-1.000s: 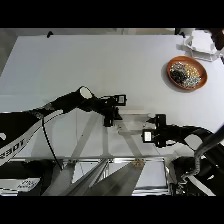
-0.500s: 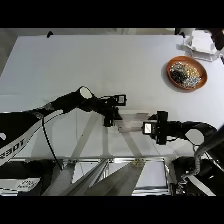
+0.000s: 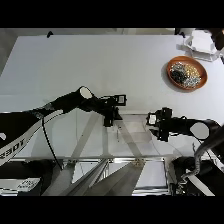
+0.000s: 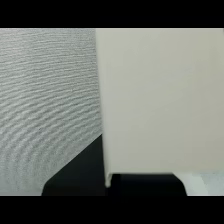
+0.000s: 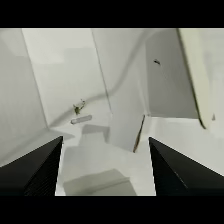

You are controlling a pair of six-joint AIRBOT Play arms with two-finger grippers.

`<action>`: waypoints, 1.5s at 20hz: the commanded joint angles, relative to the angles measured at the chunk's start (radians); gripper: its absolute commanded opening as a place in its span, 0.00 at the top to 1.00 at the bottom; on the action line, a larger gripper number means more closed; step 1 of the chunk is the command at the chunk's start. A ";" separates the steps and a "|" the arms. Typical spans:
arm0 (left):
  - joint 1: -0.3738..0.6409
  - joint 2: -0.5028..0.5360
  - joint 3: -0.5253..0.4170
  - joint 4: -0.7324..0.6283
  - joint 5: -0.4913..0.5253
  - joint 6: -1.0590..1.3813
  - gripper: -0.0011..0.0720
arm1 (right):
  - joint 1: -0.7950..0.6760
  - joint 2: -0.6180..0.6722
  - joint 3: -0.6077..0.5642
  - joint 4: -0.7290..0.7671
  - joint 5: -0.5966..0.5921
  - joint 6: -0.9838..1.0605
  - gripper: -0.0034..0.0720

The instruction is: Fold the box and place the chain.

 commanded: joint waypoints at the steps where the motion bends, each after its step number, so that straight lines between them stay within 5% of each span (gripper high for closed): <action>1: 0.000 0.000 0.001 0.000 0.000 0.000 0.97 | -0.005 -0.008 0.001 0.004 0.019 -0.023 0.16; 5: 0.000 0.000 0.001 0.000 0.000 0.000 0.97 | -0.005 0.209 -0.008 -0.165 0.086 -0.019 0.17; 7: 0.000 0.000 0.001 0.000 0.000 0.000 0.97 | -0.005 0.287 -0.035 -0.128 0.151 -0.007 0.17; 9: 0.000 0.000 0.001 0.000 0.000 0.000 0.97 | -0.005 0.308 -0.093 -0.110 0.192 -0.007 0.14; 10: 0.000 0.000 0.001 0.000 0.000 0.000 0.97 | -0.005 0.308 -0.123 -0.109 0.193 -0.007 0.01; 18: 0.000 0.000 0.001 0.000 0.000 0.000 0.97 | 0.029 0.308 -0.190 0.063 0.149 -0.098 0.01; 30: 0.000 0.000 0.001 0.000 0.000 0.000 0.97 | 0.213 0.197 -0.224 0.037 -0.206 -0.058 0.03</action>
